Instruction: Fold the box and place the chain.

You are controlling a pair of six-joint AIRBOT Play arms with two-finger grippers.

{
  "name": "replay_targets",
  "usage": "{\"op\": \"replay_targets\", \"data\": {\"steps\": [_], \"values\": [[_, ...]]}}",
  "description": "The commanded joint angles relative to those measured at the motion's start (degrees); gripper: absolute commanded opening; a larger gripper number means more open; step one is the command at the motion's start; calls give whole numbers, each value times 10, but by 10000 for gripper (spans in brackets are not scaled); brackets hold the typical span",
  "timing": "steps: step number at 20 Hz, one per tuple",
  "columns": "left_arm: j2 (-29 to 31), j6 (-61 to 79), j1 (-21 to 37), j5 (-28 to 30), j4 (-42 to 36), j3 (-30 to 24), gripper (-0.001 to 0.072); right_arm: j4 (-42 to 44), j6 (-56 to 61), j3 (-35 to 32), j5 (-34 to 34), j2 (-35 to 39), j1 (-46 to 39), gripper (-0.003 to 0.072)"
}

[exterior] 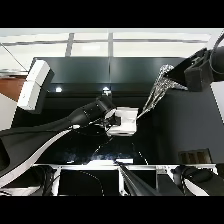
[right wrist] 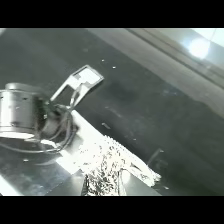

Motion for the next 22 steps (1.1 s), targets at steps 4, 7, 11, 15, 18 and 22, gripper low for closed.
{"op": "replay_targets", "data": {"steps": [4, 7, 11, 15, 18, 22], "values": [[0, 0, 0, 0, 0, 0, 27, 103, -14, 0, -24, 0, -2, 25], [0, 0, 0, 0, 0, 0, 26, 106, -18, 0, -29, -13, -2, 26], [0, 0, 0, 0, 0, 0, 26, 107, -21, -10, -29, -28, -1, 26], [0, 0, 0, 0, 0, 0, 27, 106, -24, -82, -31, -28, 3, 26], [0, 0, 0, 0, 0, 0, 27, 107, -24, -143, -61, -28, 27, 27], [0, 0, 0, 0, -2, 0, 26, 117, -24, -209, -94, -28, 42, 27]]}}
